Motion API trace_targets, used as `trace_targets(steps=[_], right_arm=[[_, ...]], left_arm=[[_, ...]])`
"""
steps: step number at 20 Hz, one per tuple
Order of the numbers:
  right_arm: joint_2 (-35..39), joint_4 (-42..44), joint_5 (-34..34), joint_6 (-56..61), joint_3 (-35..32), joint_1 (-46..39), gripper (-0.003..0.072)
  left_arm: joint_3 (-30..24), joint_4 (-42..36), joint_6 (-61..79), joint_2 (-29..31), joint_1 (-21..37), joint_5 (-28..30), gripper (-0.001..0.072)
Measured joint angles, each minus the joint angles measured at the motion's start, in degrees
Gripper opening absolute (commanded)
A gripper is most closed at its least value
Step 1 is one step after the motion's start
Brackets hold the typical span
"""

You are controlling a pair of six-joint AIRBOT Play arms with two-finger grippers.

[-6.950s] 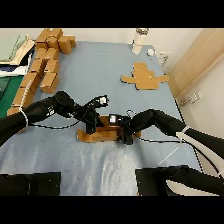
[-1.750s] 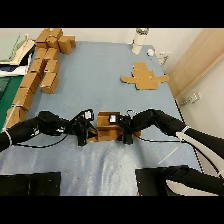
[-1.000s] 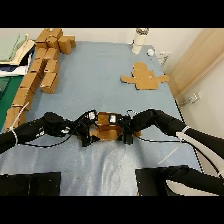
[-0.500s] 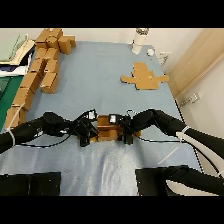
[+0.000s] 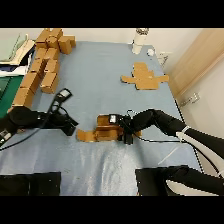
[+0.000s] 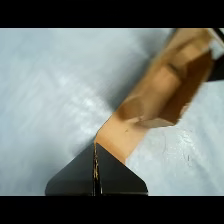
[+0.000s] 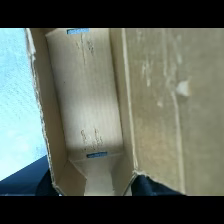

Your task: Fold the box.

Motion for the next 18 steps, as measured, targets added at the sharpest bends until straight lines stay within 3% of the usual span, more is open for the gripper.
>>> trace_targets(steps=[3, 7, 18], right_arm=[[0.0, 0.0, 0.0, 0.0, 0.0, 0.0, 0.0463], [0.0, 0.0, 0.0, 0.0, 0.0, 0.0, 0.0463], [0.0, 0.0, 0.0, 0.0, 0.0, -0.1, 0.0463]], left_arm=[[-1.2, 5.4, -17.2, 0.8, 5.0, -5.7, 0.0014], [-3.8, 3.4, -26.3, -2.8, 4.4, -7.8, 0.0013], [-3.4, -2.9, -33.5, -14.5, -11.5, 5.4, 0.0014]])
